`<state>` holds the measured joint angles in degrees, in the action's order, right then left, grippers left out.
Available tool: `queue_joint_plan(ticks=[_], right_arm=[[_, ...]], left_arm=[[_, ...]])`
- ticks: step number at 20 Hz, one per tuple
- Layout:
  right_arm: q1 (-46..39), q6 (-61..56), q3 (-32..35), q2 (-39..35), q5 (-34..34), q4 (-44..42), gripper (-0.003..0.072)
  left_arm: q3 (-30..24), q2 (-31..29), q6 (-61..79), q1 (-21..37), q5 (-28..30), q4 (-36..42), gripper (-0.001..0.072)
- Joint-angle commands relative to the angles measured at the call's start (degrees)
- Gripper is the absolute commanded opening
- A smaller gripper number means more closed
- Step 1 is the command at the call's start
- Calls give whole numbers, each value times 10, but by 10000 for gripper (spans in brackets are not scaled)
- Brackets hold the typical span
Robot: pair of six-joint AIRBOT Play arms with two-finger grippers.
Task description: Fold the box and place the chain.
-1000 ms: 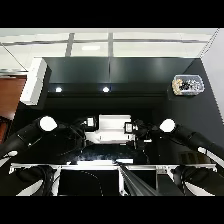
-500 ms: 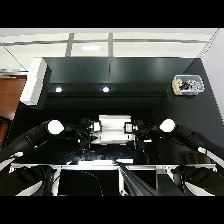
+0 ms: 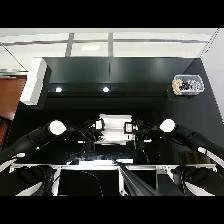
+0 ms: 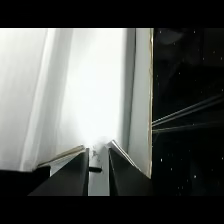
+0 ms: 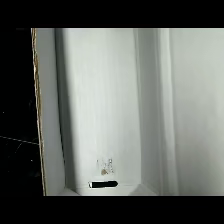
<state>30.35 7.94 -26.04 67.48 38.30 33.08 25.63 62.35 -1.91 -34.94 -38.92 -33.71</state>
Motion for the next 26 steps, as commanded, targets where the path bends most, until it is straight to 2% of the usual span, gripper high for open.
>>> queue_joint_plan(ticks=[1,3,4,5,6,8,9,10,11,13,15,17,19,21,23,26], right_arm=[[0,-1,0,0,0,0,306],[0,-1,0,0,0,0,306],[0,-1,0,0,0,0,307],[0,-1,0,0,0,0,306],[0,-1,0,0,0,0,306],[0,-1,0,0,0,0,307],[0,-1,0,0,0,0,307],[0,-1,0,0,0,0,307],[0,-1,0,0,0,0,306],[0,-1,0,0,0,0,306],[0,-1,0,0,0,0,307],[0,0,0,0,0,0,307],[0,0,0,0,0,0,307],[0,0,0,0,0,0,307],[0,0,0,0,0,0,307],[0,0,0,0,0,0,306]], left_arm=[[0,10,0,-8,9,33,153],[0,10,0,-7,10,31,137],[0,10,0,-7,9,31,184],[0,10,0,-7,10,31,305],[0,10,0,-7,10,31,354],[0,10,0,-7,9,30,245],[0,10,0,-7,9,31,312],[0,10,0,-7,3,29,187],[2,5,-3,-5,-9,7,25],[11,-19,-113,10,-29,-74,24],[19,-63,-276,51,-70,-173,25],[19,-111,-450,122,-120,-251,24],[17,-141,-524,207,-188,-316,25],[9,-144,-578,277,-223,-313,25],[0,-137,-819,336,-225,-298,25],[-14,-111,-853,380,-236,-267,26]])
